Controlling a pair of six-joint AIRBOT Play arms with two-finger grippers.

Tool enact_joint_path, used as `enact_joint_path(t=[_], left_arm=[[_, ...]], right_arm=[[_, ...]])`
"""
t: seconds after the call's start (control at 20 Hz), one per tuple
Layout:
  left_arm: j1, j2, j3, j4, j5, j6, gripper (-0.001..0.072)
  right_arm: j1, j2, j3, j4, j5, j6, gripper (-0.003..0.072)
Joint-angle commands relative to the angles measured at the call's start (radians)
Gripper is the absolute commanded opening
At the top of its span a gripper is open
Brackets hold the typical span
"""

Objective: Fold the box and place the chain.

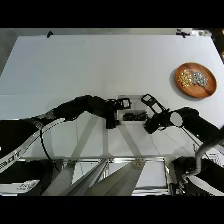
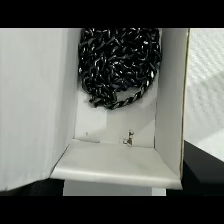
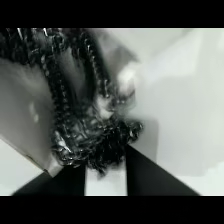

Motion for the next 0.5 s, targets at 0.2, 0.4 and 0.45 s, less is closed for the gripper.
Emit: enact_joint_path(t=[0.2, 0.4, 0.45], left_arm=[[-0.001, 0.0, 0.0, 0.002, 0.0, 0.003, 0.0316], [-0.001, 0.001, 0.0, 0.002, 0.0, 0.003, 0.0316], [-0.001, 0.001, 0.0, 0.002, 0.001, 0.003, 0.0316]], right_arm=[[0.001, 0.008, 0.002, 0.043, 0.069, 0.014, 0.0014], [0.001, 0.104, 0.002, 0.029, 0.126, 0.031, 0.0013], [0.001, 0.134, 0.002, 0.01, 0.148, 0.065, 0.0013]])
